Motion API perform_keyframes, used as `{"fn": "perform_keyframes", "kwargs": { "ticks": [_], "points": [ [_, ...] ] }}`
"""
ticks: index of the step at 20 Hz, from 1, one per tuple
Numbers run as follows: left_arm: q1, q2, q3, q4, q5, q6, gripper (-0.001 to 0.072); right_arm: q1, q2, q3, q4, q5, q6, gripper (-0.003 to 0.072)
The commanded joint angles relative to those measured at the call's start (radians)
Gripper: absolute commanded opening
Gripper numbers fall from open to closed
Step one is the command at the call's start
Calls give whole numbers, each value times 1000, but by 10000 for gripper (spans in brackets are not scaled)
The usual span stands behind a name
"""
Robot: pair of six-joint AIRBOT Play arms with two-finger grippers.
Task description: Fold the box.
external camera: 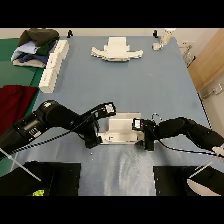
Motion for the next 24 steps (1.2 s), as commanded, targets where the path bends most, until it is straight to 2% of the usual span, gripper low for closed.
{"fn": "perform_keyframes", "kwargs": {
  "ticks": [1, 6, 11, 13, 14, 15, 16, 18, 19, 20, 22, 23, 24],
  "points": [
    [107, -19, -48, -55, 10, 260, 695, 0, 0, 1, 0, 0, 0, 513],
    [121, -102, -127, -209, 114, 476, 695, 0, 0, 1, 0, 0, 0, 513],
    [119, -225, -132, -343, 211, 600, 694, 0, 0, 1, 0, 0, 0, 513],
    [119, -260, -132, -379, 212, 664, 694, 0, 0, 1, 0, 0, 0, 513],
    [119, -271, -132, -399, 213, 692, 665, 0, 0, 1, 0, 0, 0, 513],
    [119, -280, -132, -413, 214, 706, 510, 0, 0, 1, 0, 0, 0, 513],
    [119, -284, -132, -413, 215, 716, 448, 0, 0, 1, 0, 0, 0, 513],
    [119, -291, -132, -412, 227, 716, 443, 0, 0, 1, 0, 0, 0, 513],
    [119, -293, -132, -412, 230, 719, 251, 0, 0, 1, 0, 0, 0, 513],
    [119, -295, -132, -413, 231, 733, 214, 0, 0, 1, 0, 0, 0, 513],
    [119, -295, -132, -424, 244, 743, 212, 0, 0, 1, 0, 0, 0, 513],
    [119, -295, -132, -435, 251, 746, 178, 0, 0, 1, 0, 0, 0, 513],
    [119, -295, -132, -443, 253, 755, 68, 0, 0, 1, 0, 0, 0, 513]
  ]
}}
